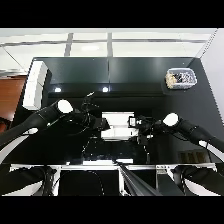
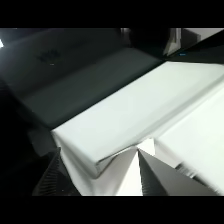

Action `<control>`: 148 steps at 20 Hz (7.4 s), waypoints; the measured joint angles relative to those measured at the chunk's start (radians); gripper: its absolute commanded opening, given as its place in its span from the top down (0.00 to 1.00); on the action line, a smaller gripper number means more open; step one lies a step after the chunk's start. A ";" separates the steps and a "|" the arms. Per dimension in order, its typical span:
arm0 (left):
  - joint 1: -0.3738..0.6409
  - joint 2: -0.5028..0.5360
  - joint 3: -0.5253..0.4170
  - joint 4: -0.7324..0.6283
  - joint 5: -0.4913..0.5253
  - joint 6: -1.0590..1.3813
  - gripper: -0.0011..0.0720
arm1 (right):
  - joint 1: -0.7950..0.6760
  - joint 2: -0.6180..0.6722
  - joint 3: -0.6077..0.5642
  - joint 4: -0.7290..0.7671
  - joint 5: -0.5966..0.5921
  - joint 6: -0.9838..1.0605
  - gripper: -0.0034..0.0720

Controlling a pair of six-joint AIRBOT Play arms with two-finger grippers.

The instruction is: Fold the box and place the chain.

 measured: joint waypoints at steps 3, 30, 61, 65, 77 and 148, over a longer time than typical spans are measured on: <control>-0.044 -0.008 0.034 0.101 -0.002 -0.090 0.40 | 0.000 0.000 0.000 0.000 0.000 0.000 0.78; -0.351 -0.170 0.279 0.681 -0.155 -0.999 0.61 | 0.000 0.000 0.000 0.000 0.000 0.000 0.78; -0.362 -0.185 0.338 0.784 -0.259 -1.032 0.66 | 0.000 0.000 0.000 0.000 -0.001 0.000 0.78; -0.365 -0.188 0.340 0.769 -0.242 -1.046 0.95 | 0.000 0.000 0.000 0.000 0.000 0.001 0.78; -0.366 -0.190 0.340 0.757 -0.238 -1.045 0.95 | 0.000 0.000 0.000 -0.001 0.001 0.000 0.78; -0.347 -0.190 0.339 0.754 -0.243 -1.046 0.95 | -0.229 0.290 0.122 -0.299 0.260 0.855 0.93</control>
